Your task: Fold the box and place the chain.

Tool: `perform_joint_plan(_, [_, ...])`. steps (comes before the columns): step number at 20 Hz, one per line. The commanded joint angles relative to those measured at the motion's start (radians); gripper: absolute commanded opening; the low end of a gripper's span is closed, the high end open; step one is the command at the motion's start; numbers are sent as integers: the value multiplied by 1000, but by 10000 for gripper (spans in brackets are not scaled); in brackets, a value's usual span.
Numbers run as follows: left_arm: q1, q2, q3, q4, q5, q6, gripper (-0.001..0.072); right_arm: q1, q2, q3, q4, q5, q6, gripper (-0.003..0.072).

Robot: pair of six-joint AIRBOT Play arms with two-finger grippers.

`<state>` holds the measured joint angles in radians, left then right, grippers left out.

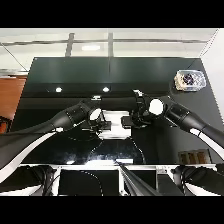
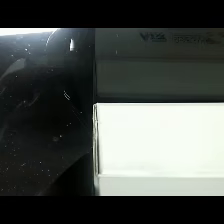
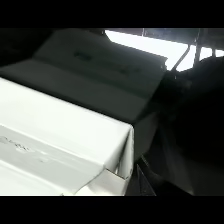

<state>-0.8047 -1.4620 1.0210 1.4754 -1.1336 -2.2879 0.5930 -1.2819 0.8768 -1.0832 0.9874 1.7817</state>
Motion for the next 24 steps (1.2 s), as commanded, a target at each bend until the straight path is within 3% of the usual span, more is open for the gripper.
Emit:
perform_joint_plan(1, [0,-1,0,0,-2,-1,30,2,0,2,-2,63,5,486])
perform_joint_plan(10, [0,-1,0,0,-2,-1,30,2,-1,2,133,62,2,486])
perform_joint_plan(18, [0,-1,0,0,-2,-1,30,32,-1,31,108,-4,31,485])
perform_joint_plan(24, [0,-1,0,0,-2,-1,30,32,-29,31,31,13,83,485])
